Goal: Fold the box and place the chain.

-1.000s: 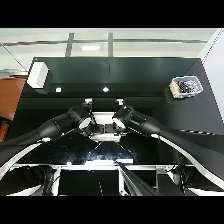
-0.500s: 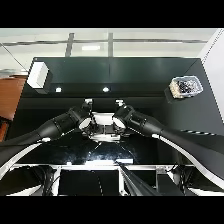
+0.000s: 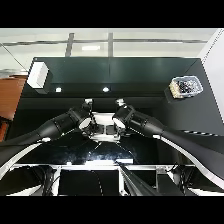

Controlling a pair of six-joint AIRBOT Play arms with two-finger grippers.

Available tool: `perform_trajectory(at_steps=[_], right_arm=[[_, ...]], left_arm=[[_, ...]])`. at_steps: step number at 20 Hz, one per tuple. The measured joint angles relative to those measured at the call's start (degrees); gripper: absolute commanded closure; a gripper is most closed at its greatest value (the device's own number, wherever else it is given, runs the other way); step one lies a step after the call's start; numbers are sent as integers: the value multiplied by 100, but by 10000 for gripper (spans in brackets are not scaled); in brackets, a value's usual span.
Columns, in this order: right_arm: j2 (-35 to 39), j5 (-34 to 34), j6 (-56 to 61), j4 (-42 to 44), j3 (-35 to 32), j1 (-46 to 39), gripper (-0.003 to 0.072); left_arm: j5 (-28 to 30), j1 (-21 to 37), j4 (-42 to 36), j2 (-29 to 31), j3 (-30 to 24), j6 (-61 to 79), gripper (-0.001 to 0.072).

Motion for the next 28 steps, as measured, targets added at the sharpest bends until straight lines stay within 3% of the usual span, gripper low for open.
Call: perform_trajectory(at_steps=[6, 8, 12, 18, 20, 21, 22, 28], right_arm=[[-66, -96, 46, -52, 2, 0, 446], [-90, -127, 61, -17, 0, 0, 571], [-109, -140, 101, 76, 4, 7, 663], [-116, -127, 131, 81, 2, 11, 662], [-116, -122, 149, 81, 2, 11, 652], [-116, -122, 153, 81, 2, 11, 462], [-122, -68, 146, 72, -2, 13, 334], [-15, -94, 129, 46, 0, 13, 333]], left_arm=[[2, 0, 0, 0, 0, 2, 678], [0, 0, 0, 0, 0, 2, 679], [4, 0, 0, 0, 0, 15, 678], [2, 0, -4, 0, 0, 4, 679], [2, 0, -4, 0, 0, 7, 679], [4, 0, -4, 0, 0, 7, 679], [2, 0, -4, 0, 0, 17, 679], [2, 0, -4, 2, 0, 15, 679]])
